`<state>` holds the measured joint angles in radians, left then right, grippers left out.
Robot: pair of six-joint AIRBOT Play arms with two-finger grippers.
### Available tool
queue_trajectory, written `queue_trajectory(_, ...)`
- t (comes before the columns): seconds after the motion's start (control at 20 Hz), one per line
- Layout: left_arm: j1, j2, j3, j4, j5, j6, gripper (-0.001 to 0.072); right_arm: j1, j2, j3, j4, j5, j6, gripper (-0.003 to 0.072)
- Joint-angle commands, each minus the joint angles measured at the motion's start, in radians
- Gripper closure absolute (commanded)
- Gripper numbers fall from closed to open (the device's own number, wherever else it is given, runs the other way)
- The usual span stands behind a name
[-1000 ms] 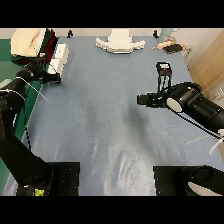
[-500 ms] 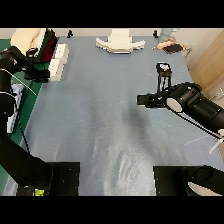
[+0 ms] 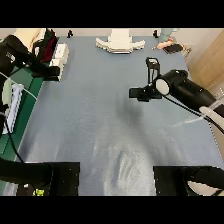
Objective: Fold the box.
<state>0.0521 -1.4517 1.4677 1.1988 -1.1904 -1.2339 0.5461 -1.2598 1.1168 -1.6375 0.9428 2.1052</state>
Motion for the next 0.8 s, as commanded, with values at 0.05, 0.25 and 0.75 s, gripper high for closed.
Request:
queue_trajectory(0.05,-0.182,0.294,-0.367,-0.01,0.23,0.002,0.0699,-0.021,-0.172,0.211,0.101,0.098,-0.144,0.0684)
queue_trajectory(0.25,-0.304,0.413,-0.501,-0.009,0.293,-0.077,0.0696,-0.021,-0.227,0.265,0.186,0.095,-0.187,0.0684)
queue_trajectory(0.75,-0.352,0.411,-0.5,-0.014,0.266,-0.091,0.0694,-0.021,-0.227,0.266,0.22,0.1,-0.187,0.0684)
